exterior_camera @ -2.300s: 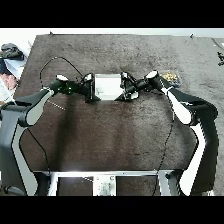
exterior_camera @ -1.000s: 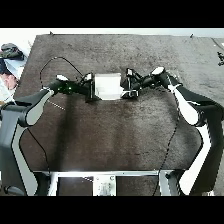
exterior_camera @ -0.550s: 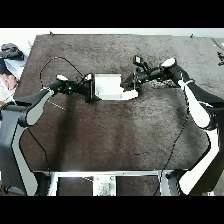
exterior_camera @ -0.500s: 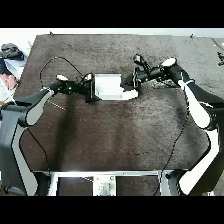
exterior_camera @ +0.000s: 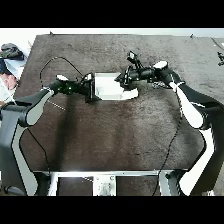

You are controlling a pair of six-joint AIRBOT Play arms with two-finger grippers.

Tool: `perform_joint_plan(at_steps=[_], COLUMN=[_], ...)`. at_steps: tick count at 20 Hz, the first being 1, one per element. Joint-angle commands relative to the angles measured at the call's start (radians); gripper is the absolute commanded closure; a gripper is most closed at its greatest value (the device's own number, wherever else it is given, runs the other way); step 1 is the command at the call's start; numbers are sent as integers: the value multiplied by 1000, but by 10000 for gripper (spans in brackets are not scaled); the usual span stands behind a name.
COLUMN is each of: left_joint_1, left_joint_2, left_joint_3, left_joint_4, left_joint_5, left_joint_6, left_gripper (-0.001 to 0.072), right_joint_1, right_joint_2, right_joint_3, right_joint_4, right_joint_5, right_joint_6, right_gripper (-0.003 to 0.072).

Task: Fold the box and place the chain.

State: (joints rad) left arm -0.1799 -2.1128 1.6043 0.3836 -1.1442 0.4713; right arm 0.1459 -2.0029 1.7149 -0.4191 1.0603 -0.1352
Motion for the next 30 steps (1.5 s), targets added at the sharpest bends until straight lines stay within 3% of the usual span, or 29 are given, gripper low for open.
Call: perform_joint_plan(at_steps=[1,13,19,23,24,25,30], left_joint_1=[0,0,0,0,0,0,0], left_joint_2=[0,0,0,0,0,0,0], left_joint_3=[1,1,1,1,1,1,1], left_joint_4=[0,0,0,1,0,0,0], left_joint_5=[1,1,1,1,1,1,1], left_joint_6=[0,0,0,0,0,0,0], left_gripper=[238,238,238,238,238,238,238], right_joint_1=[5,5,-1,-26,-27,-26,-17], right_joint_2=[-17,-72,72,179,187,186,117], right_joint_3=[-1,0,1,1,1,0,-2], right_joint_4=[-47,-48,-55,-266,-352,-423,-499], right_joint_5=[-82,-89,-52,57,79,95,108], right_joint_6=[-3,-3,-2,2,2,2,27], right_gripper=[672,672,671,668,416,27,2])
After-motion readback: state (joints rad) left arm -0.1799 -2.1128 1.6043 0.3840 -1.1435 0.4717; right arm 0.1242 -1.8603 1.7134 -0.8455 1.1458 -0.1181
